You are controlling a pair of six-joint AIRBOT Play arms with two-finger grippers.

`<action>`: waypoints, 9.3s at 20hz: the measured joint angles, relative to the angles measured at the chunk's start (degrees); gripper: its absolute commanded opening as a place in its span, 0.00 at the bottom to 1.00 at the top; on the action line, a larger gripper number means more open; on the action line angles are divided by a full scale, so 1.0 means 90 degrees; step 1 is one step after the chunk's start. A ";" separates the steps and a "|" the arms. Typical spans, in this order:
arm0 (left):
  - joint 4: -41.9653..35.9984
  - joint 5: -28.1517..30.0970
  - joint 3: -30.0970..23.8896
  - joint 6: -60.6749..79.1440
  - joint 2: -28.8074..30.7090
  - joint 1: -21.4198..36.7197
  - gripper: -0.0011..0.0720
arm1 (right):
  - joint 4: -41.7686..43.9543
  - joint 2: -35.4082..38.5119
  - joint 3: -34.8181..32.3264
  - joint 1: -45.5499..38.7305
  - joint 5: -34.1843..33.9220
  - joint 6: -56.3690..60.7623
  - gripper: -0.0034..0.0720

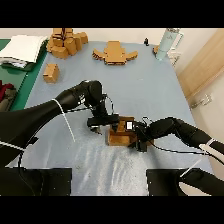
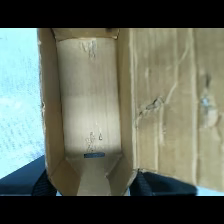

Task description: Fold the box.

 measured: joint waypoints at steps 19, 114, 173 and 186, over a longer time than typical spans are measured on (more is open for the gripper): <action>0.1353 -0.0233 -0.0542 0.2968 0.0554 0.0274 0.03 | 0.0002 0.0000 0.0000 0.0000 0.0000 0.0000 0.80; -0.2885 0.4466 -0.3725 1.3338 0.1052 -0.0279 1.00 | -0.0068 0.0000 0.0000 0.0002 0.0000 -0.0002 0.80; -0.2919 0.4537 -0.3660 1.3364 0.1049 -0.0279 0.82 | -0.0068 0.0000 0.0000 0.0002 0.0000 -0.0002 0.80; -0.2917 0.4532 -0.3660 1.3367 0.1049 -0.0279 0.82 | -0.0068 0.0000 0.0000 0.0002 -0.0002 -0.0002 0.80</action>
